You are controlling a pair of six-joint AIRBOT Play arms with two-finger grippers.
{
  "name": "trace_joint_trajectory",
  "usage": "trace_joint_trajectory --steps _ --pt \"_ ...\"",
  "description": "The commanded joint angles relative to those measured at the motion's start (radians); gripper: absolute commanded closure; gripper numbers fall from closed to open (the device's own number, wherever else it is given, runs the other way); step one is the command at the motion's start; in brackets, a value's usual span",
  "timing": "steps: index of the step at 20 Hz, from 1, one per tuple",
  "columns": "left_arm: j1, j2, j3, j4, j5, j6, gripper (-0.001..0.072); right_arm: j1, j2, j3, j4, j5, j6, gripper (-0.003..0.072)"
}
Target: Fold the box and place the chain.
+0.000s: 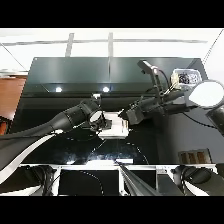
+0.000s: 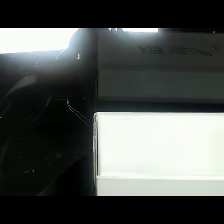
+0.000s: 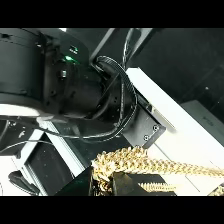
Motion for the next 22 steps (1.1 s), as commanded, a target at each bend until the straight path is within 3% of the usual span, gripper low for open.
trace_joint_trajectory --steps 1,2,6,10,12,14,15,19,22 --pt "0.001 0.000 0.001 0.000 0.000 0.000 0.0676 0.021 -0.037 -0.006 0.003 -0.031 0.002 0.0502" --pt "0.001 0.000 0.001 0.000 0.000 0.000 0.0676 0.014 -0.037 -0.006 -0.005 -0.029 0.012 0.0269" --pt "0.001 0.000 0.001 0.000 0.000 0.000 0.0676 -0.121 -0.002 -0.006 -0.060 0.068 0.013 0.0250" --pt "0.001 0.000 0.001 0.000 0.000 0.000 0.0676 -0.372 0.074 -0.006 -0.360 0.118 0.023 0.0250" --pt "0.001 0.000 0.001 0.000 0.000 0.000 0.0676 -0.478 0.073 -0.036 -0.545 -0.010 0.121 0.0250" --pt "0.001 0.000 0.001 0.000 0.002 0.000 0.0676 -0.554 0.061 -0.116 -0.650 -0.232 0.245 0.0216" --pt "0.001 0.000 0.001 0.000 0.002 0.000 0.0676 -0.577 0.033 -0.151 -0.659 -0.326 0.269 -0.0017" --pt "0.001 0.000 0.001 0.000 0.000 0.000 0.0676 -0.600 -0.200 -0.134 -0.658 -0.567 0.463 -0.0014" --pt "0.001 0.000 0.001 0.000 0.001 0.000 0.0676 -0.600 -0.387 -0.053 -0.659 -0.601 0.626 -0.0013"
